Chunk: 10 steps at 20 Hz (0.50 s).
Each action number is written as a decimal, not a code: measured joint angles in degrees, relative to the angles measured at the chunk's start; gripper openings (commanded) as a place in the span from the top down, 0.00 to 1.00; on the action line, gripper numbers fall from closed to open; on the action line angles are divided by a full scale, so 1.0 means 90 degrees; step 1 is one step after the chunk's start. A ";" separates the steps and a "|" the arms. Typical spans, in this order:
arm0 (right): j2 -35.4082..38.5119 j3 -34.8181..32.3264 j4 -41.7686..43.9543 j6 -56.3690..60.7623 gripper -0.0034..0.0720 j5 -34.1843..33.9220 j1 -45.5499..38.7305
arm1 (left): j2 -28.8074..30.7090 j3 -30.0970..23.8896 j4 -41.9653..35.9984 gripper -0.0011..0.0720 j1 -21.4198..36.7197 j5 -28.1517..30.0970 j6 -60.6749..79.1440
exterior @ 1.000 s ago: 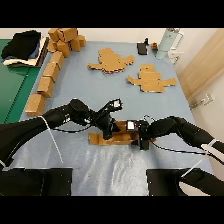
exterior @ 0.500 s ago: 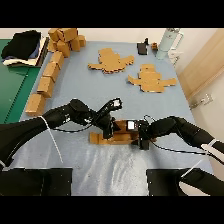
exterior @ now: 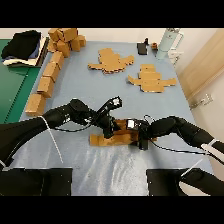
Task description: Fold the box.
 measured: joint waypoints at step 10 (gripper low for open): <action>-0.0002 0.0000 0.0012 0.0022 0.28 0.0007 0.0000 | 0.0000 0.0000 0.0005 0.61 0.0000 0.0087 -0.0066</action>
